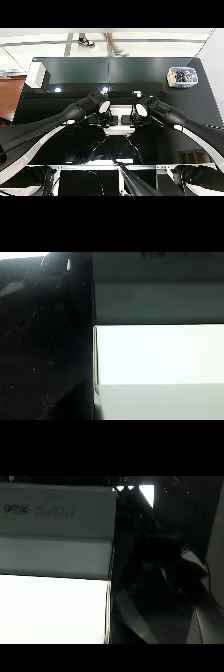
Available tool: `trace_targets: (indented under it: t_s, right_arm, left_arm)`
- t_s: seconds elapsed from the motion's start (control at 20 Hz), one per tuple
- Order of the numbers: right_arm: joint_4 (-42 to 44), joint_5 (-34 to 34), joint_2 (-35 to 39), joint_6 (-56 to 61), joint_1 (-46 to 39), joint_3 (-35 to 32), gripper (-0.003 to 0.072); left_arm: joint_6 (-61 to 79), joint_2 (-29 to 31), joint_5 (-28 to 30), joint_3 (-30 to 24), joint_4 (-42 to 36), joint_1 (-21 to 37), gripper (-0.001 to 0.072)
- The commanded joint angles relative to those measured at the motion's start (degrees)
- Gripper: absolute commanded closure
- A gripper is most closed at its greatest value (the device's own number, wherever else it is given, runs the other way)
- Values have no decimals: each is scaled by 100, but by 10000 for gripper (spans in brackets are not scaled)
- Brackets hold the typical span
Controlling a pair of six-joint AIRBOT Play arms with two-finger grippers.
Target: Fold the box and place the chain.
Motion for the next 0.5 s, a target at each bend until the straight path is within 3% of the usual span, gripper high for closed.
trace_targets:
  t_s: [0.0, 0.1, 0.15, 0.2, 0.45]
  right_arm:
    - [-2, 28, -11, 52, 4, 2, 667]
    - [15, 26, -11, 52, 4, 4, 626]
    - [57, 26, -11, 50, 2, 13, 457]
    - [109, 20, -9, 39, 2, 15, 417]
    - [120, 72, -28, 42, 35, 13, 420]
  left_arm:
    - [13, -2, 4, 2, 15, 2, 680]
    - [13, -2, 2, 2, 13, 2, 680]
    - [13, -2, 2, 2, 13, 2, 680]
    - [13, -2, 4, 2, 13, 2, 680]
    - [13, -2, 2, 2, 13, 2, 680]
